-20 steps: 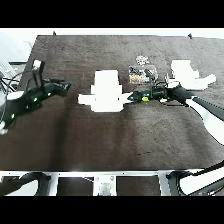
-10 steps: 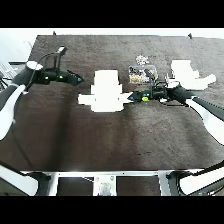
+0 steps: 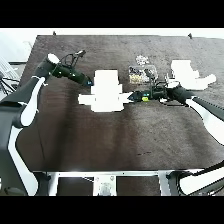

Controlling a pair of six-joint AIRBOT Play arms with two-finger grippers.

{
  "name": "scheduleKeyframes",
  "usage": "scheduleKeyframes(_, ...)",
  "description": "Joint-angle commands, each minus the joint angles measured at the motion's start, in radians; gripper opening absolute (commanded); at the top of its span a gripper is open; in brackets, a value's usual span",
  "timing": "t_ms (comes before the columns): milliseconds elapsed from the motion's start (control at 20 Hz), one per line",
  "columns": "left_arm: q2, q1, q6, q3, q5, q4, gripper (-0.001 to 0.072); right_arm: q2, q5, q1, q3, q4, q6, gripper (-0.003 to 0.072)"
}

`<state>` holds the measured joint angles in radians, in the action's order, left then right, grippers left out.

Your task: Fold the box and place the chain.

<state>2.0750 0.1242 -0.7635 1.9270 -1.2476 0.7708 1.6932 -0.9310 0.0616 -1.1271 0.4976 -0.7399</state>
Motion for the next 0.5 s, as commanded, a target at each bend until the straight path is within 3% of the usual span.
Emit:
scheduleKeyframes(0, 0.058, 0.006, -0.022, 0.063, -0.045, -0.015, 0.0439, 0.000, -0.001, 0.001, -0.001, 0.000, 0.005, 0.0013)
scheduleKeyframes(300, 0.080, 0.006, 0.005, 0.077, -0.072, -0.076, 0.0447, 0.000, -0.004, 0.001, -0.001, 0.000, 0.016, 0.0012)
scheduleKeyframes(350, 0.083, 0.006, 0.005, 0.077, -0.075, -0.087, 0.0534, 0.000, -0.005, 0.001, -0.001, 0.000, 0.016, 0.0013)
scheduleKeyframes(450, 0.089, 0.006, 0.013, 0.077, -0.080, -0.099, 0.0533, 0.000, -0.005, 0.004, -0.001, 0.000, 0.016, 0.0013)
